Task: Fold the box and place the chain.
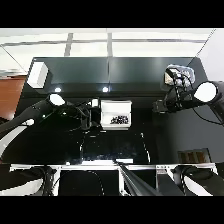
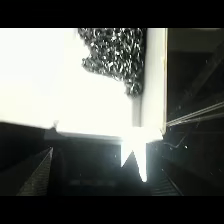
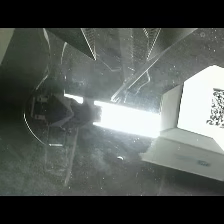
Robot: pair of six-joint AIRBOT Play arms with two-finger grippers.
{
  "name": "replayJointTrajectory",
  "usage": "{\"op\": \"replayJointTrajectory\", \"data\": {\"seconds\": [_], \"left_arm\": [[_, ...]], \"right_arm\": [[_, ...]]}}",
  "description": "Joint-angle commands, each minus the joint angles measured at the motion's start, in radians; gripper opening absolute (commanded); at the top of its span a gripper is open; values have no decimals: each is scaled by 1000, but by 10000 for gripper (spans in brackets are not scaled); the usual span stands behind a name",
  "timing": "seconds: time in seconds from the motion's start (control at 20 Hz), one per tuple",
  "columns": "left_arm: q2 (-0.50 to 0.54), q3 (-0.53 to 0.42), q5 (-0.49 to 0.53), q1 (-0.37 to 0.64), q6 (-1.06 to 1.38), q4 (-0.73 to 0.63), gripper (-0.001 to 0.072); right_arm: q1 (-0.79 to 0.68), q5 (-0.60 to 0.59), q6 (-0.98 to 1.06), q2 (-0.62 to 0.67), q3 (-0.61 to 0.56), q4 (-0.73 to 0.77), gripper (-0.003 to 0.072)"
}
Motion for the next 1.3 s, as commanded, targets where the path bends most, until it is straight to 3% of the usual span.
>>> {"op": "replayJointTrajectory", "data": {"seconds": [0.0, 0.85, 1.25], "left_arm": [[-44, 29, -29, 1, 37, -27, 719], [-46, 27, -26, -39, -40, 13, 717], [-46, 27, 0, -54, -40, -56, 717]], "right_arm": [[-1, -10, 0, 0, -1, 0, 373], [-1, -66, 0, -2, -1, 3, 373], [-1, -92, 0, -3, -1, 3, 373]]}}
